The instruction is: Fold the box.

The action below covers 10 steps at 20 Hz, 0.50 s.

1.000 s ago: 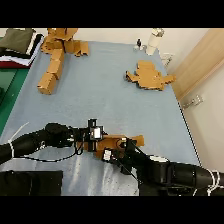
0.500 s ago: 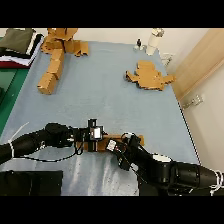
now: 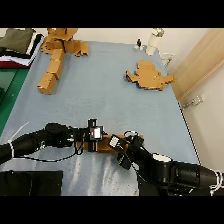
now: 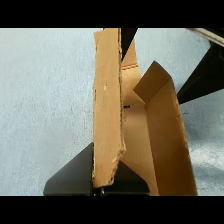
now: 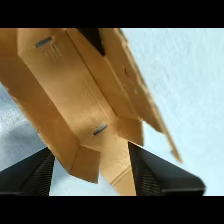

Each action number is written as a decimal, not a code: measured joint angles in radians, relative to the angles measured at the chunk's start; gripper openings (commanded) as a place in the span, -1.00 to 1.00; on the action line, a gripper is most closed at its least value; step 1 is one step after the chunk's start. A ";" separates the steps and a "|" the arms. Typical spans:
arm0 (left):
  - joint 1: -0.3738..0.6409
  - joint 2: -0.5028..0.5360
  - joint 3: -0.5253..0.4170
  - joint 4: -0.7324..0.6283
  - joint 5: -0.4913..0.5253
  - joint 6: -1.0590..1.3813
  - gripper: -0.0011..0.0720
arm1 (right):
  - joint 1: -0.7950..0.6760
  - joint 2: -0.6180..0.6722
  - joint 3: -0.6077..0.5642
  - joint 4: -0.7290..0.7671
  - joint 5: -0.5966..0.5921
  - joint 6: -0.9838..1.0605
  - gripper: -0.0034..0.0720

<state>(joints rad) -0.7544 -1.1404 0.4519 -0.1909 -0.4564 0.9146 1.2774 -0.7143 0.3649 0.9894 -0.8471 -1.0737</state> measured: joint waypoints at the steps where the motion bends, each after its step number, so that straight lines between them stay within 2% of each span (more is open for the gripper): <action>1: 0.000 0.000 0.000 0.000 0.000 0.000 -0.93 | 0.000 0.004 0.000 -0.009 0.000 -0.011 1.00; 7: 0.000 0.000 0.000 0.000 0.000 0.000 -0.93 | -0.023 0.050 -0.004 -0.058 0.005 -0.072 1.00; 10: 0.000 0.000 0.000 0.000 0.000 0.000 -0.93 | -0.121 0.060 -0.014 0.000 0.077 -0.172 1.00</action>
<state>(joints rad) -0.7544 -1.1408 0.4519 -0.1913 -0.4564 0.9146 1.1568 -0.6540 0.3504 0.9890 -0.7696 -1.2453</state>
